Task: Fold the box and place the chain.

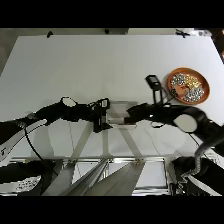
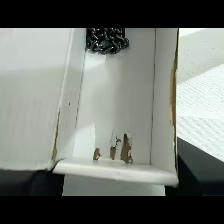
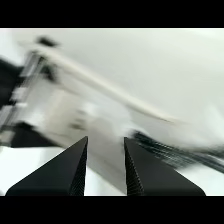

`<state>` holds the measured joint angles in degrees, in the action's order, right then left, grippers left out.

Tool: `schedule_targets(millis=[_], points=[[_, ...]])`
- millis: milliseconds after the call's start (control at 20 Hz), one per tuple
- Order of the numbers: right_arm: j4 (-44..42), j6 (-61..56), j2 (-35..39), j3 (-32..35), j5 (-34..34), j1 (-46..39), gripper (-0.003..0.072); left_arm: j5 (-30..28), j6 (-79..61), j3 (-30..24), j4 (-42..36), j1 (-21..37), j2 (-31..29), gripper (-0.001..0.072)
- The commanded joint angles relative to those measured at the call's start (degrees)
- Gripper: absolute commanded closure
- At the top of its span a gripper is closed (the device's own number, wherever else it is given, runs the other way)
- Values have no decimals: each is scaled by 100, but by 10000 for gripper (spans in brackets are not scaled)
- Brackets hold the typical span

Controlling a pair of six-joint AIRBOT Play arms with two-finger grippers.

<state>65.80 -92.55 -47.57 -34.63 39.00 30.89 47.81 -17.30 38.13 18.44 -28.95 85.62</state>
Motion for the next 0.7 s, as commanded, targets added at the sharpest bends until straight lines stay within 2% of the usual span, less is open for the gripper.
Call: schedule_targets(millis=[0, 50, 100, 200, 300, 650], points=[[909, 2, 737, -4, 1451, -1425, 333, -2, -2, 4, 2, 4, -4, 696], [1279, -7, 748, -2, 1676, -1812, 157, 0, -2, 4, 0, 4, -4, 696], [1631, -52, 704, 31, 1814, -2192, 66, -2, -2, 4, 2, 4, -4, 696], [1829, -76, 522, 164, 1639, -2828, 65, -2, -2, 4, 0, 4, -4, 696], [1777, -636, 133, 258, 1180, -3215, 65, -2, -2, 4, 2, 4, -4, 696], [1775, -3097, -1572, 275, -743, -3115, 65, 0, -2, 4, 2, 4, -4, 696]])
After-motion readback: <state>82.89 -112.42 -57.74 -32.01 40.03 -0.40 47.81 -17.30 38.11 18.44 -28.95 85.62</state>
